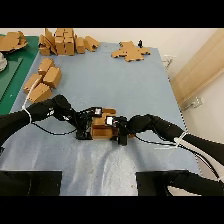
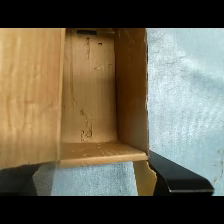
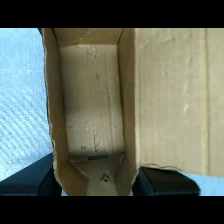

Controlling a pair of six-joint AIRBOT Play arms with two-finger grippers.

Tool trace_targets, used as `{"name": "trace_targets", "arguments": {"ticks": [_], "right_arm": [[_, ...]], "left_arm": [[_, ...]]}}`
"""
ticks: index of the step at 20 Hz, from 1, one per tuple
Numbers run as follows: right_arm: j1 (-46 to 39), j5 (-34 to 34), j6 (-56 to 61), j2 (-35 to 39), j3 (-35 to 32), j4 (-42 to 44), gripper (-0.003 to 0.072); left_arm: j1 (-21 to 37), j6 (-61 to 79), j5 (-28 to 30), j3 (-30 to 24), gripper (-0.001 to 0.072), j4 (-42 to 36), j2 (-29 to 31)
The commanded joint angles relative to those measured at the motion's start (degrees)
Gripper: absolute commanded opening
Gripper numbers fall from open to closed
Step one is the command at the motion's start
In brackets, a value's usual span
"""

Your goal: Fold the box.

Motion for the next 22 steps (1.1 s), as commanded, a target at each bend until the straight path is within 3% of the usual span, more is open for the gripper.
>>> {"name": "trace_targets", "arguments": {"ticks": [1, 22], "right_arm": [[0.02, 0.02, 0.02, -0.02, -0.04, 0.0, 0.0557], [0.02, 0.02, 0.02, -0.02, -0.04, 0.0, 0.0557]], "left_arm": [[-0.98, -0.15, 0.9, 0.0, 0.0698, 0.0, 0.07], [-2.67, -4.98, 1.49, -0.42, 0.0698, 2.89, 2.08]]}}
